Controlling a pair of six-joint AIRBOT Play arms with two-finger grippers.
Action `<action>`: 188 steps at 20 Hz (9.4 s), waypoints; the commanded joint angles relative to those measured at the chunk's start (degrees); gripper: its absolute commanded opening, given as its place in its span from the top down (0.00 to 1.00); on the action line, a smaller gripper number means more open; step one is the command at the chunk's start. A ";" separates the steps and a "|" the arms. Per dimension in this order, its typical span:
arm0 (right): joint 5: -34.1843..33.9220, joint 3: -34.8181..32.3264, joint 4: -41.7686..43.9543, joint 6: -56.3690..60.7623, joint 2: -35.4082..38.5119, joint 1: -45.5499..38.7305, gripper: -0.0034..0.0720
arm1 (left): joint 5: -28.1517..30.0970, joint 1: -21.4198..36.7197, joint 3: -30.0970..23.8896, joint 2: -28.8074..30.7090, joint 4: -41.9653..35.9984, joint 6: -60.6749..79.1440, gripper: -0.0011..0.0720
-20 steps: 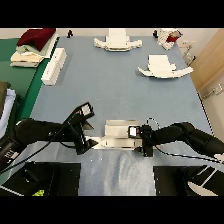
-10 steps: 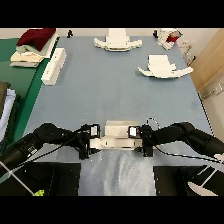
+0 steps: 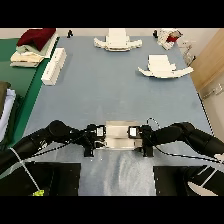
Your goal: Fold the box.
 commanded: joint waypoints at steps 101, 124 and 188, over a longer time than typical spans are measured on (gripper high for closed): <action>0.02 0.02 0.02 0.00 0.04 0.04 0.27 | -20.57 -28.72 31.93 -21.55 57.61 -152.10 0.51; 0.02 0.02 0.00 0.00 0.04 0.04 0.27 | -19.96 -28.76 33.64 -20.26 54.77 -153.33 0.35; 0.02 0.02 0.00 0.00 0.04 0.04 0.27 | 0.66 -1.27 4.76 -12.79 -2.10 3.80 0.04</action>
